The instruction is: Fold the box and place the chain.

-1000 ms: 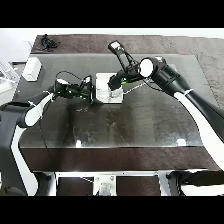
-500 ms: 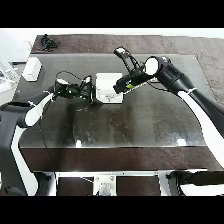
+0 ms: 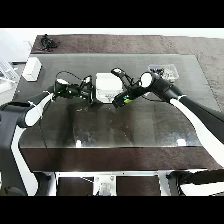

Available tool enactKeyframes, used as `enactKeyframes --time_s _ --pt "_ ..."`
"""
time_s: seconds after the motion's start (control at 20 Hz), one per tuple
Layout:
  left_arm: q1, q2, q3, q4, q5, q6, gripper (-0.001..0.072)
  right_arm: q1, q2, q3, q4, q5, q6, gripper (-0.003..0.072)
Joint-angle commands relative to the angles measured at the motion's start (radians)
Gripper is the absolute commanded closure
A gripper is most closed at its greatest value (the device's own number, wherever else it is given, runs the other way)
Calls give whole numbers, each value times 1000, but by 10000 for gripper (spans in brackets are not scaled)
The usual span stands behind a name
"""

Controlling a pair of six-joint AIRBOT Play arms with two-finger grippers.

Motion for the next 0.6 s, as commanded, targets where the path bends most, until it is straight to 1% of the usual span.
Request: enactKeyframes --time_s 0.0,0.05,0.2,0.4,0.55 --pt "1 1 0 0 0 0 420 0 -19 -62 60 -163 -37 684" --pt "1 1 0 0 0 0 419 0 -27 -71 63 -190 -37 684" --pt "1 1 0 0 0 0 419 0 -69 -73 84 -213 -41 684" --pt "1 1 0 0 0 0 419 6 -100 -73 198 -276 -142 684" --pt "1 1 0 0 0 0 420 13 -108 -74 204 -288 -153 684"
